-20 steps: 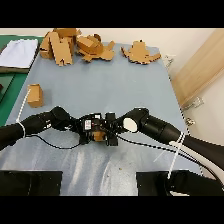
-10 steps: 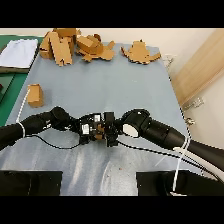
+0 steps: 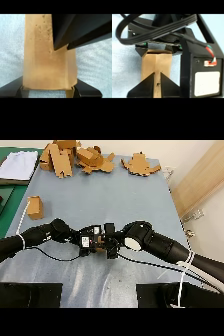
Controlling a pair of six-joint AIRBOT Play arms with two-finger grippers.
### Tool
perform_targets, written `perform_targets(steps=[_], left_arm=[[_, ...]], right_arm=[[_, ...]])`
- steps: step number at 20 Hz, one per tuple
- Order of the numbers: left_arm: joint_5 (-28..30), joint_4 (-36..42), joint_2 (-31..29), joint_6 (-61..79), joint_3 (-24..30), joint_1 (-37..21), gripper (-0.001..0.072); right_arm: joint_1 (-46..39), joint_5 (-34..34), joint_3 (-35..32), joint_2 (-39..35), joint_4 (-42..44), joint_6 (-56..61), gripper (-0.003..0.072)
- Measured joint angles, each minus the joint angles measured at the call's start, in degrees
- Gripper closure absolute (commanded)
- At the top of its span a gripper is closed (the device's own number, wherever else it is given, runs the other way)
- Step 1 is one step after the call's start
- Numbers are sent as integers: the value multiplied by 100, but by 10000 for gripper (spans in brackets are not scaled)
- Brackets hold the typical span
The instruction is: Fold the box.
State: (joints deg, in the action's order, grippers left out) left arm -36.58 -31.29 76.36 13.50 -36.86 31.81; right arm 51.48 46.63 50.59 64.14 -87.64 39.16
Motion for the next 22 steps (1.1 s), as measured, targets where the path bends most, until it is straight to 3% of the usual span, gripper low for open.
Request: perform_targets(steps=[4, 9, 22], left_arm=[[0, 0, 0, -2, 0, 0, 253], [0, 0, 0, -2, 0, 0, 253], [0, 0, 0, -2, 0, -2, 253]], right_arm=[[2, -31, 0, -2, -55, 2, 603], [0, -66, 0, 4, -87, 4, 663], [197, 46, 0, 168, 136, 31, 662]])
